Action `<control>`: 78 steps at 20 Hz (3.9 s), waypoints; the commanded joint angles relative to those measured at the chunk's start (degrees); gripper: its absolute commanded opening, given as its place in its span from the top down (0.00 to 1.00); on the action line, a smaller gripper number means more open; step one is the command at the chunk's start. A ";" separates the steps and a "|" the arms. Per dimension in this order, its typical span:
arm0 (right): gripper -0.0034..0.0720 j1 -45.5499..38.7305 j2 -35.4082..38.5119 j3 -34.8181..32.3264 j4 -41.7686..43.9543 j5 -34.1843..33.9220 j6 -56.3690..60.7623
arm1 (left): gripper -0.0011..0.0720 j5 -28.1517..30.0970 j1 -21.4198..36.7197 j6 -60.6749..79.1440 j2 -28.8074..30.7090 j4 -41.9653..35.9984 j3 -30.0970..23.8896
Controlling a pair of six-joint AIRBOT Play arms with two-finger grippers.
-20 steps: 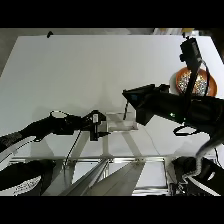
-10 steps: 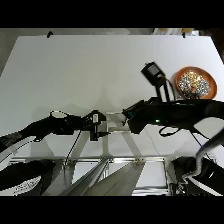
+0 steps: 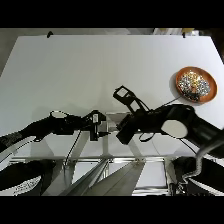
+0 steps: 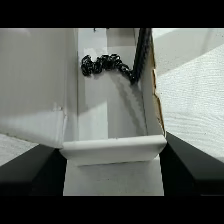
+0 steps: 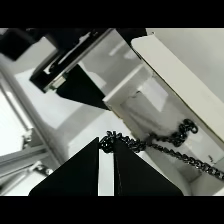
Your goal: Fold the box and place the chain.
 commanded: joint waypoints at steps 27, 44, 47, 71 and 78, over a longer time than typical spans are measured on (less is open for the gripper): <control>0.33 -40.24 -16.26 6.49 -15.78 14.84 4.26 | 0.71 0.02 0.00 0.00 0.07 0.00 -0.02; 0.81 -38.16 -26.58 5.70 -12.13 12.87 6.84 | 0.71 0.02 0.00 0.00 0.07 0.00 -0.02; 0.93 -38.16 -26.43 5.73 -12.13 15.91 5.20 | 0.71 0.02 0.00 0.00 0.07 0.00 -0.02; 0.93 -17.70 11.30 5.73 4.94 13.77 4.20 | 0.71 0.02 0.00 0.00 0.07 0.00 -0.02; 0.93 -9.44 10.29 5.70 4.90 4.50 4.22 | 0.71 0.02 0.00 0.00 0.07 0.00 -0.02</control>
